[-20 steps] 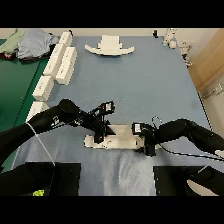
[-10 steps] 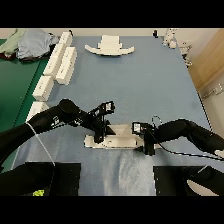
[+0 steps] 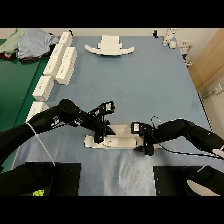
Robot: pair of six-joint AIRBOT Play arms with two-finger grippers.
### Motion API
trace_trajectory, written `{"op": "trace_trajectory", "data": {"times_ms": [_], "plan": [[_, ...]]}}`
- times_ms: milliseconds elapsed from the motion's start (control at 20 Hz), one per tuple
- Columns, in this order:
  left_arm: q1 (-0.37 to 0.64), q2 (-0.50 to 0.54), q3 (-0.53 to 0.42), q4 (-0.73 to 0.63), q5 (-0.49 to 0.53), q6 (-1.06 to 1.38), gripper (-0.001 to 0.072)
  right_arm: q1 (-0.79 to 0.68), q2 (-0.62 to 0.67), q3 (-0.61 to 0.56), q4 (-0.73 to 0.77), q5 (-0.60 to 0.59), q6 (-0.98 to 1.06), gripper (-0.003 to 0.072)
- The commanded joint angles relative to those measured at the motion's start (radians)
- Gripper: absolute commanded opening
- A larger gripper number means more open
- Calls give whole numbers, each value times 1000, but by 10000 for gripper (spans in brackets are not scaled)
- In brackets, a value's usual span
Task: Fold the box.
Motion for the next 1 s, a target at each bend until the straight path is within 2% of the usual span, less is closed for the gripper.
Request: {"op": "trace_trajectory", "data": {"times_ms": [0, 950], "plan": [[1, -1, 0, 0, 0, 0, 13, 0, -2, 0, 2, -15, 1, 440], [0, -1, 0, 0, 1, 1, 13, 0, -2, 1, -21, -13, 1, 441]]}}
